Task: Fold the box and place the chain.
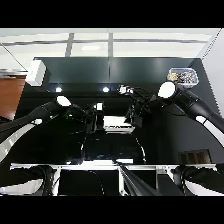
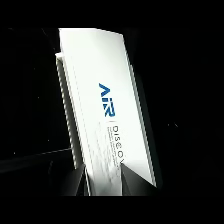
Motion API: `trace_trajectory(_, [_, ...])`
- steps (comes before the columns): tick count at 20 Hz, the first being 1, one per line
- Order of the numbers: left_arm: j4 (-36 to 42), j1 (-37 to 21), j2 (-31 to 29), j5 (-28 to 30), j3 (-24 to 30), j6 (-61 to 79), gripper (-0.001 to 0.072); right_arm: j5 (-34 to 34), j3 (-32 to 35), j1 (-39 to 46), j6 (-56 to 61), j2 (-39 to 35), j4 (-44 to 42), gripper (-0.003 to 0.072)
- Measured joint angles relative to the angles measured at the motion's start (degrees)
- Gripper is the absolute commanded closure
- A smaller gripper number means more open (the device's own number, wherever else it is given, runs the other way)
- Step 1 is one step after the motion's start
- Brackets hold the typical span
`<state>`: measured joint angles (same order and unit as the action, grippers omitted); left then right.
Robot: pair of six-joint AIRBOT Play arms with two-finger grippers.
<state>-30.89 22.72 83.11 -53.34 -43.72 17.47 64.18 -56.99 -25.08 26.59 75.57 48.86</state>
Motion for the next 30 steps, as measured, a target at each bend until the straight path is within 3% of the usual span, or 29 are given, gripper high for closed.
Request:
trace_trajectory(27, [-0.1,0.0,0.0,0.0,0.0,0.1,0.0304,-0.6,0.7,-1.9,0.1,0.3,2.1,0.0442])
trace_trajectory(29, [-0.1,0.0,0.0,0.0,0.0,0.1,0.0304,-0.6,0.7,-2.0,0.2,0.3,2.2,0.0362])
trace_trajectory(30, [-0.1,0.0,0.0,0.0,0.0,0.1,0.0304,-0.6,0.7,-2.1,0.3,0.3,2.3,0.0362])
